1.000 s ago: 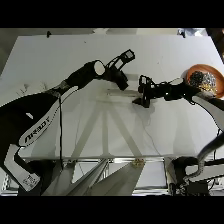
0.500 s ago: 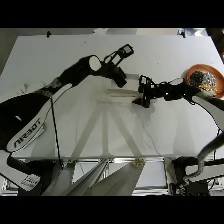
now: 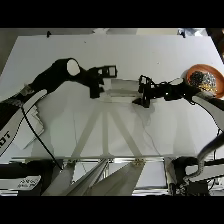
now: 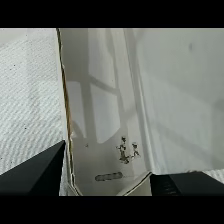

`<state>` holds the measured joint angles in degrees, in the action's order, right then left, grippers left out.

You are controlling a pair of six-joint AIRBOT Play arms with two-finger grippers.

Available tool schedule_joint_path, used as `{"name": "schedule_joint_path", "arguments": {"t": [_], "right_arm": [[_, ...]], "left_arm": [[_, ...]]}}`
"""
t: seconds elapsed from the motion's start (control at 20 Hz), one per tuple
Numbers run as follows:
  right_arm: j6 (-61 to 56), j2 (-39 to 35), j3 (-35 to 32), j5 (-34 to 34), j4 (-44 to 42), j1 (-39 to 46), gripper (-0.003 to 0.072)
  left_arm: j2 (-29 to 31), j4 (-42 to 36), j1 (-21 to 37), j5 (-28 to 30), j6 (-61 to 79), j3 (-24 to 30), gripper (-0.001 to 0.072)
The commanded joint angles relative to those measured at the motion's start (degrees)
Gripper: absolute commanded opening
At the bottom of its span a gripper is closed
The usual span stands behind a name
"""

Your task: Fold the box and place the chain.

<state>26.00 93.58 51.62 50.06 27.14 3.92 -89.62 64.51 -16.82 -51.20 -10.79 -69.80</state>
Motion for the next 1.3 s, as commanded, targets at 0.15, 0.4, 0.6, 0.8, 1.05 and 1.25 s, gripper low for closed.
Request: {"name": "schedule_joint_path", "arguments": {"t": [0.15,0.4,0.6,0.8,1.05,1.25], "right_arm": [[0.0,0.0,0.0,0.0,0.0,0.0,0.0435],[0.0,0.0,0.0,0.1,0.0,0.0,0.0435],[0.0,0.0,0.0,0.0,0.0,0.0,0.0435],[0.0,0.0,0.0,0.0,0.0,0.0,0.0435],[0.0,0.0,0.0,0.0,0.0,0.0,0.0435],[0.0,0.0,0.0,0.0,0.0,0.0,0.0435]], "left_arm": [[-1.4,-8.9,0.7,12.0,15.7,8.2,0.0424],[-3.5,-13.6,0.7,16.2,15.9,8.2,0.0425],[-3.8,-13.6,0.7,14.5,16.0,8.2,0.0417],[-3.8,-18.2,0.7,11.1,23.1,8.2,0.0417],[-3.9,-26.7,0.7,11.4,31.9,8.2,0.0415],[-4.0,-26.5,0.7,11.4,32.7,8.2,0.0281]]}}
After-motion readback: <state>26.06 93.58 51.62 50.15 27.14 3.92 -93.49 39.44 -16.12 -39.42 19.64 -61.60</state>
